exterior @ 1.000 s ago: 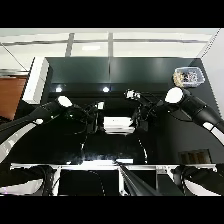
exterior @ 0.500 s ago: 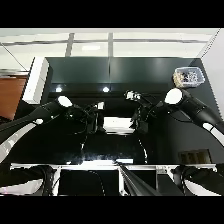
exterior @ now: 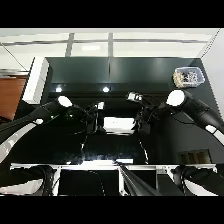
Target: Fold the box and place the chain.
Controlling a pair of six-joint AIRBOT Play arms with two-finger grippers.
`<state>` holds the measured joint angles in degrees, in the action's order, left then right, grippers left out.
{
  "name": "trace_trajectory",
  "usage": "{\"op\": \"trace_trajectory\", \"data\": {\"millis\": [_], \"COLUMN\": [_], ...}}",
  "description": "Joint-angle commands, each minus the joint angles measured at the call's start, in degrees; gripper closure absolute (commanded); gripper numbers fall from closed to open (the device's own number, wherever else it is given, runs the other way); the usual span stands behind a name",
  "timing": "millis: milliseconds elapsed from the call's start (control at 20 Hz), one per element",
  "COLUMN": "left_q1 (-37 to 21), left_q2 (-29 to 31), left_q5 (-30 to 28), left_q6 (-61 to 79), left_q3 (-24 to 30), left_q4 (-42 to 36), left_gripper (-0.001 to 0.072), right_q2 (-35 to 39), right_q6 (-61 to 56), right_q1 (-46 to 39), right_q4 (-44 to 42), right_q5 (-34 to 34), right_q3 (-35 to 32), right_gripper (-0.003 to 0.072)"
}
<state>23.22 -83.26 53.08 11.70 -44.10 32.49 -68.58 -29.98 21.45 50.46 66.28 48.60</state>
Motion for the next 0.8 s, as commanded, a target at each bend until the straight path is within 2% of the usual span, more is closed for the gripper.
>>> {"op": "trace_trajectory", "data": {"millis": [0,100,150,200,300,400,550,750], "left_q1": [0.0,0.0,0.0,0.0,0.0,0.0,0.0,0.0], "left_q2": [0.0,0.0,0.0,0.0,0.0,0.0,0.0,0.0], "left_q5": [0.02,0.0,0.02,0.02,0.02,0.02,0.04,0.0], "left_q6": [0.26,0.26,0.26,0.26,0.26,0.26,0.26,0.26], "left_q3": [-0.02,-0.02,-0.02,-0.02,-0.02,-0.02,-0.02,-0.02], "left_q4": [0.07,0.07,0.07,0.07,0.07,0.07,0.07,0.07], "left_gripper": [0.0149,0.0149,0.0149,0.0149,0.015,0.0149,0.0149,0.0149], "right_q2": [3.8,4.92,4.85,4.85,4.83,4.5,2.75,1.64], "right_q6": [-10.14,-17.35,-20.04,-20.13,-19.93,-20.0,-20.39,-20.98], "right_q1": [-4.02,-8.85,-10.8,-11.93,-11.41,-8.66,-3.56,-2.16], "right_q4": [-0.94,-2.4,-5.77,-11.13,-23.63,-32.83,-34.58,-34.6], "right_q5": [4.74,10.14,12.02,12.09,5.68,-2.93,-9.81,-13.09], "right_q3": [0.61,-0.33,-2.16,-5.2,-11.3,-14.36,-14.4,-14.4], "right_gripper": [0.0374,0.0376,0.0494,0.0666,0.0669,0.0669,0.0669,0.0669]}}
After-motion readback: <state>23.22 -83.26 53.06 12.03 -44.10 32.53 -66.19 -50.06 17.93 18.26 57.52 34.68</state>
